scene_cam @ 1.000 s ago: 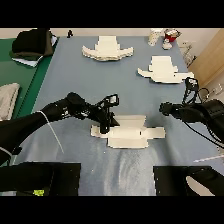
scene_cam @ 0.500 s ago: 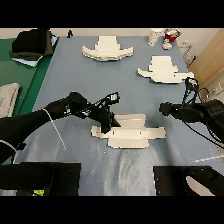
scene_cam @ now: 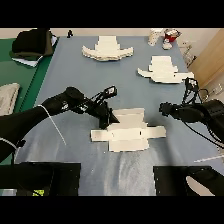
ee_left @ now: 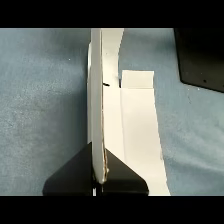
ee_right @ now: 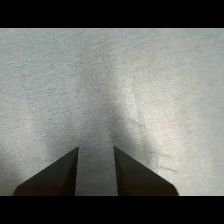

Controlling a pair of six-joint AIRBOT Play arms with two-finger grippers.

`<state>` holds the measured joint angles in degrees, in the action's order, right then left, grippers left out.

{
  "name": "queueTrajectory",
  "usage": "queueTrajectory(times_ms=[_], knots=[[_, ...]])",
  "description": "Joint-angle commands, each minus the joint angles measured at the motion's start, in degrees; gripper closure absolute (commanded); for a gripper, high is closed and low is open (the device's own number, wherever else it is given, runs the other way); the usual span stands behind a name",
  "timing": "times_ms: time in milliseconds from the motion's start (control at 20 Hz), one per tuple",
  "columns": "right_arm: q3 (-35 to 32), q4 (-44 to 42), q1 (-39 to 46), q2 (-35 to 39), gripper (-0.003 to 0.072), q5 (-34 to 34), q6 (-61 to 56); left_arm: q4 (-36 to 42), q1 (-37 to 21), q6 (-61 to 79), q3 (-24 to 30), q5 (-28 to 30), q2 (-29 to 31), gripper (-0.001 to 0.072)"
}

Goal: Fold the box.

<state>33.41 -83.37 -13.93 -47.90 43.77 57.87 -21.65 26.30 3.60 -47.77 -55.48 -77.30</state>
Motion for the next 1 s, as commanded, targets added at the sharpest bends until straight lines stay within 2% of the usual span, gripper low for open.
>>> queueTrajectory(times_ms=[0, 750, 800, 900, 950], knots=[[0.1, 0.0, 0.0, 0.0, 0.0355, 0.0, 0.0, -0.7, -0.1, -0.2, 0.1, -0.6, -0.1, 0.0696], [0.1, -0.8, 0.0, 0.0, 0.0355, 0.5, 0.0, -4.8, 2.3, -0.7, 2.2, -0.8, -0.3, 0.0696], [0.1, -1.2, 0.0, 0.0, 0.0366, 1.0, 0.1, -4.8, 2.3, -0.7, 2.2, -0.7, -0.3, 0.0696], [0.1, -2.5, 0.0, 0.0, 0.0543, 3.5, 1.3, -4.8, 2.2, -0.7, 2.2, -0.7, -0.3, 0.0696], [0.1, -3.8, 0.0, 0.0, 0.0548, 5.2, 2.6, -4.8, 2.2, -0.7, 2.2, -0.6, -0.3, 0.0697]])
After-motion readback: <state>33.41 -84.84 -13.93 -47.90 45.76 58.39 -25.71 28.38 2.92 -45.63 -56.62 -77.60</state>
